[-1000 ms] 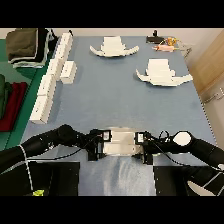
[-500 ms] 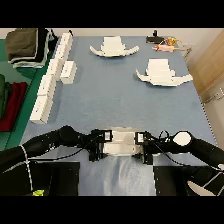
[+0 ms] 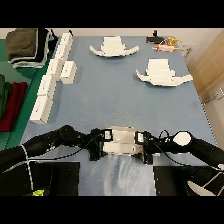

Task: Fold the box.

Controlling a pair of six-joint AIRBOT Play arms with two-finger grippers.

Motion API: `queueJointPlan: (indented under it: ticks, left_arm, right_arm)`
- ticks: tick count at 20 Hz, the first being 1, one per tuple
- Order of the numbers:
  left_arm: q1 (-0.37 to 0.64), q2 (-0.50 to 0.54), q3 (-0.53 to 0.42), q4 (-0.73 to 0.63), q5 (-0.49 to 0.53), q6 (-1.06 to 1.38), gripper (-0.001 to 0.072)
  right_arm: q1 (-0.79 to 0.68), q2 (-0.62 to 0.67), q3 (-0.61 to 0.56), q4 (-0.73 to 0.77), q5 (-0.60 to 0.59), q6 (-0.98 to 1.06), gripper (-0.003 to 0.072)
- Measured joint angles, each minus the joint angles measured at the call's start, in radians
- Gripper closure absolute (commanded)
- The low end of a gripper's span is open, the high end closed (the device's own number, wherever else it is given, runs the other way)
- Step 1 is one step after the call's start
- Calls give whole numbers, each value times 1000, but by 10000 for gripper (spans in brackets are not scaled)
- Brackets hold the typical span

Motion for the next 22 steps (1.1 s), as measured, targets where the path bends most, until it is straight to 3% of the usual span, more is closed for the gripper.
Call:
queueJointPlan:
  ticks: [6,7,22]
  left_arm:
    - [0,0,0,0,-27,18,154]
    - [0,0,1,0,-33,20,10]
    - [1,14,-2,39,-59,45,11]
  right_arm:
    - [0,0,0,-1,0,-3,250]
    - [0,0,0,-1,0,-3,250]
    - [0,0,0,-1,1,-1,250]
